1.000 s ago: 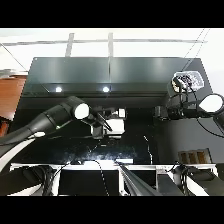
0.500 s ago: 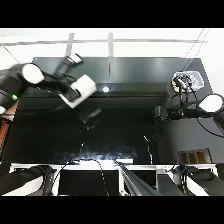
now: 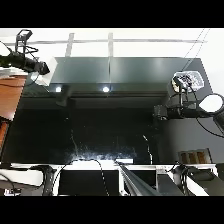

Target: Fold the box and place the chain.

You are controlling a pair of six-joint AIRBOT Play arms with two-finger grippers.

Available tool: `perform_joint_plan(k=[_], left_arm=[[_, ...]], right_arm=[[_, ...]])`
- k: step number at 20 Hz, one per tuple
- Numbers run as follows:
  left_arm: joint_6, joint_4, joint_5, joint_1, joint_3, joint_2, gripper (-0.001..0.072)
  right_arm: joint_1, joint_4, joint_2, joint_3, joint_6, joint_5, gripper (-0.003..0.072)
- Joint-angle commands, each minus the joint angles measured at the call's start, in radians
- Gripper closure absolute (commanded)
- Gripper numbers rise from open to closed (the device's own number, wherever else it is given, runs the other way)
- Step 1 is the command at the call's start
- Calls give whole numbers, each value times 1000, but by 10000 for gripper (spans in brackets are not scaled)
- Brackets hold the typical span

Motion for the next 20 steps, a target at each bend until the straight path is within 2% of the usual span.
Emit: perform_joint_plan(k=[1,7,9,15,17,18,20], left_arm=[[-77,48,-21,73,184,-174,410],[-66,53,-15,111,275,-315,410],[-66,56,-44,111,296,-353,410],[-59,62,-50,111,301,-372,406],[-58,60,-79,102,301,-372,63],[-60,64,-87,101,304,-370,-11],[-87,64,-101,102,330,-356,-11]], right_arm=[[11,29,0,0,0,-22,664],[14,28,0,0,17,-26,664],[14,27,0,0,23,-25,664],[14,26,0,0,26,-26,664],[14,27,0,0,27,-31,664],[14,26,0,0,26,-31,664],[14,26,0,0,26,-30,664]])
